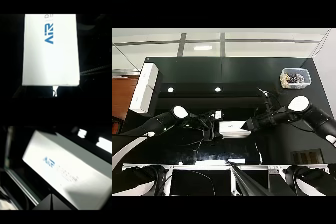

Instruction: Fold the box and place the chain.

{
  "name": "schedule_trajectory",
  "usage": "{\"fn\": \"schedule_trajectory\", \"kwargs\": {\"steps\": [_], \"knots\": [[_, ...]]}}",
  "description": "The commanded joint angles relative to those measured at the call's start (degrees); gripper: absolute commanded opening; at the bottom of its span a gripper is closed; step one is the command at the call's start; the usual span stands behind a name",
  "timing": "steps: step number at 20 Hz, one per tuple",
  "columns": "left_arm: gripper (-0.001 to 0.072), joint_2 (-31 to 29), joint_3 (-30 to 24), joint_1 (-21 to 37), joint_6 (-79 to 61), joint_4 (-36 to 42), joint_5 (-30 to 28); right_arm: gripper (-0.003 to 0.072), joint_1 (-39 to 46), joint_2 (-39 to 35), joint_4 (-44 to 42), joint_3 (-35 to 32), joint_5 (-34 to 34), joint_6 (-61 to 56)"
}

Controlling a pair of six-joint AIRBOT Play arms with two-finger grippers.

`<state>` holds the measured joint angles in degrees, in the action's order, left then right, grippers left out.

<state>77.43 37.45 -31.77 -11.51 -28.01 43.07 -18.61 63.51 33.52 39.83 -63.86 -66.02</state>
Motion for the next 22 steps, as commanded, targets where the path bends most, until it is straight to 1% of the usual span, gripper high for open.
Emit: {"fn": "schedule_trajectory", "kwargs": {"steps": [1,4,7,10,13,15,17,18,20,21,22], "knots": [[0.0422,0.04,0.02,-0.04,-0.04,-0.04,-0.02,0.0017,0.28,3.32,-11.56,-2.75,3.61,0.31],[0.0421,0.04,0.02,-0.04,-0.04,-0.04,-0.02,0.0017,0.28,7.28,-10.56,-2.78,4.37,1.27],[0.0422,0.04,0.02,-0.04,-0.04,-0.02,-0.02,0.0017,0.26,10.69,-9.94,-2.78,3.48,1.4],[0.0421,0.04,0.02,-0.04,-0.04,-0.04,-0.02,0.0017,0.28,11.67,-7.74,-2.78,4.48,1.38],[0.0422,0.04,0.02,-0.04,-0.04,-0.02,-0.02,0.0017,0.28,11.76,-8.07,-2.75,5.14,2.69],[0.0421,0.04,0.02,-0.04,-0.04,-0.02,-0.02,0.0017,0.42,11.76,-9.7,-2.34,2.93,5.25],[0.0421,0.04,0.02,-0.04,-0.04,-0.02,-0.02,0.0017,1.36,10.88,-9.62,0.55,-2.1,5.86],[0.0422,0.04,0.02,-0.02,-0.04,-0.04,-0.02,0.0016,2.51,9.53,-9.46,2.67,-4.48,5.86],[0.0435,-0.31,0.07,0.02,-0.04,-1.18,-0.04,0.0016,6.14,5.25,-9.2,6.62,-6.82,5.81],[0.0603,-1.01,0.11,0.0,0.0,-3.48,-0.04,0.0016,8.46,2.86,-9.22,8.11,-7.39,5.53],[0.0711,-2.05,0.09,0.02,1.05,-5.84,-0.07,0.0017,11.1,0.28,-9.22,9.14,-7.8,5.11]]}}
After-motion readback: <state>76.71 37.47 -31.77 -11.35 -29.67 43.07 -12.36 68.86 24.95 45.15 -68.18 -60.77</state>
